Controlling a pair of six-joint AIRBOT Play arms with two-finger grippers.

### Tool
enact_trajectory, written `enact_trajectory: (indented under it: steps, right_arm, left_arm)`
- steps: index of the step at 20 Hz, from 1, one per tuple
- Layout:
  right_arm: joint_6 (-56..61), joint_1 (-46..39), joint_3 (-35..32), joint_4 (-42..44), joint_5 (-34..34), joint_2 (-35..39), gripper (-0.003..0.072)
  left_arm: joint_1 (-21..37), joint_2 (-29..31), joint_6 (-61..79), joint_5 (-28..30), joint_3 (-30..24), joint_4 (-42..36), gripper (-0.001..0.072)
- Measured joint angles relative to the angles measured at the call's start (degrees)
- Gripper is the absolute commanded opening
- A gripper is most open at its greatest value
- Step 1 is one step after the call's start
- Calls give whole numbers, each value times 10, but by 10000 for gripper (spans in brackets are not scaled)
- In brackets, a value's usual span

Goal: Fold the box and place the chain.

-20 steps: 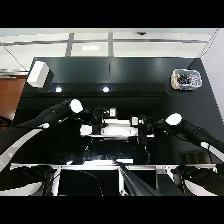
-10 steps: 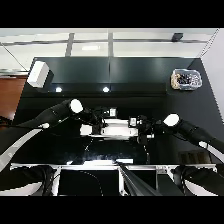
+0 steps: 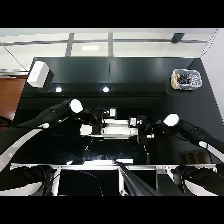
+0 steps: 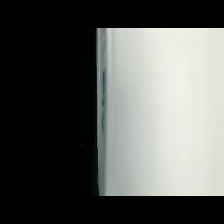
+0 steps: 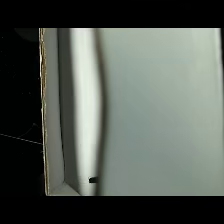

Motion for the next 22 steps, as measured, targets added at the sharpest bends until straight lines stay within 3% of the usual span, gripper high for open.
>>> enact_trajectory:
  steps: [12,14,15,17,18,20,22]
  right_arm:
    - [0,0,0,-3,0,0,485]
    - [0,0,0,-3,0,0,248]
    - [0,0,0,-3,0,0,203]
    - [0,0,0,-3,0,0,201]
    - [0,0,0,-3,0,0,201]
    - [0,0,0,-3,0,0,201]
    - [0,0,0,-3,0,0,201]
  left_arm:
    - [0,0,0,0,0,0,25]
    - [0,0,0,0,0,0,24]
    - [0,0,0,0,0,0,25]
    - [0,0,0,0,0,0,26]
    - [0,0,0,0,0,1,47]
    - [0,2,0,-2,0,9,360]
    - [2,10,-5,-1,0,9,465]
